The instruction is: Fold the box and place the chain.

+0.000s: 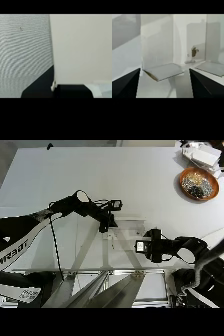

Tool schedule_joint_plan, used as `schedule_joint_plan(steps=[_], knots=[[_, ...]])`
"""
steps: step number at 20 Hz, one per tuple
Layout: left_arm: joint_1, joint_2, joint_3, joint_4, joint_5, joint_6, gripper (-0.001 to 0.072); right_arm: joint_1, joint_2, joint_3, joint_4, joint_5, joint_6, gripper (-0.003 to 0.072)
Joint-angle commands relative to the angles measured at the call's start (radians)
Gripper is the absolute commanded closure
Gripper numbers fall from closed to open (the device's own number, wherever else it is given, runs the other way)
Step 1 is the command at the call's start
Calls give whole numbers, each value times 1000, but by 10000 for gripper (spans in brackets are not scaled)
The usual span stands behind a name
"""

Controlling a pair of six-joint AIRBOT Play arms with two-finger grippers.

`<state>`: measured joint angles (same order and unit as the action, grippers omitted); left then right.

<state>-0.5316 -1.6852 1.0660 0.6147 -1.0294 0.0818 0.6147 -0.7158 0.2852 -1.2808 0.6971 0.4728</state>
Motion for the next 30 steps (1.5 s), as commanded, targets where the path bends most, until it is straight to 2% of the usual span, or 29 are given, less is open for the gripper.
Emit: schedule_joint_plan(steps=[1,15,19,24,30], knots=[[0,0,0,0,0,0,696,1,0,-5,5,-39,32,1],[0,0,0,0,0,0,696,-5,1,53,-29,-47,22,2],[0,0,0,0,0,0,696,-108,1,87,-19,-21,18,2],[0,0,0,0,0,0,696,-135,-8,103,24,-31,-48,3],[0,0,0,0,0,0,696,-161,-100,103,138,-32,-190,5]])
